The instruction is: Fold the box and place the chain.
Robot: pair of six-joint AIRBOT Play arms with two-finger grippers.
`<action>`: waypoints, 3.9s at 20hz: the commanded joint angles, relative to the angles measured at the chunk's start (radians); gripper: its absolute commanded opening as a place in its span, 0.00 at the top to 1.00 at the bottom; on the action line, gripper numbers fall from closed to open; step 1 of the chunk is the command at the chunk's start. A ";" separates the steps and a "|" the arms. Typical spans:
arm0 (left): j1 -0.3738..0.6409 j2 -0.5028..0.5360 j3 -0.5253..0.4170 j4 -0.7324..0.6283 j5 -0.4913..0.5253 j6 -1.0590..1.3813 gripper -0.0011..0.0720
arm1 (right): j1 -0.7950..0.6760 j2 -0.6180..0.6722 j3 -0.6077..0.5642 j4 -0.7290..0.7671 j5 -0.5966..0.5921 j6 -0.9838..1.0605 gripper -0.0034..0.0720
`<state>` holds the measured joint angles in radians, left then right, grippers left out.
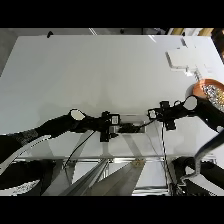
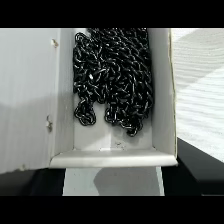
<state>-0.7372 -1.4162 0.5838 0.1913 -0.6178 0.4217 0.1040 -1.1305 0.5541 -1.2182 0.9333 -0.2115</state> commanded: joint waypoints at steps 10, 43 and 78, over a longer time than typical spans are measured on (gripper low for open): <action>0.000 0.000 0.000 0.000 0.000 0.000 0.51 | 0.003 0.206 -0.001 0.044 0.081 0.079 0.73; 0.000 0.000 0.000 0.000 0.000 0.000 0.51 | 0.003 0.211 -0.003 0.102 0.189 0.084 0.93; 0.000 0.000 0.000 0.000 0.000 0.000 0.51 | 0.472 0.345 -0.003 0.146 -0.063 0.451 0.93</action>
<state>-0.7380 -1.4174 0.5838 0.1947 -0.6174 0.4232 0.6109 -0.7853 0.5518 -0.9707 0.7639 0.1879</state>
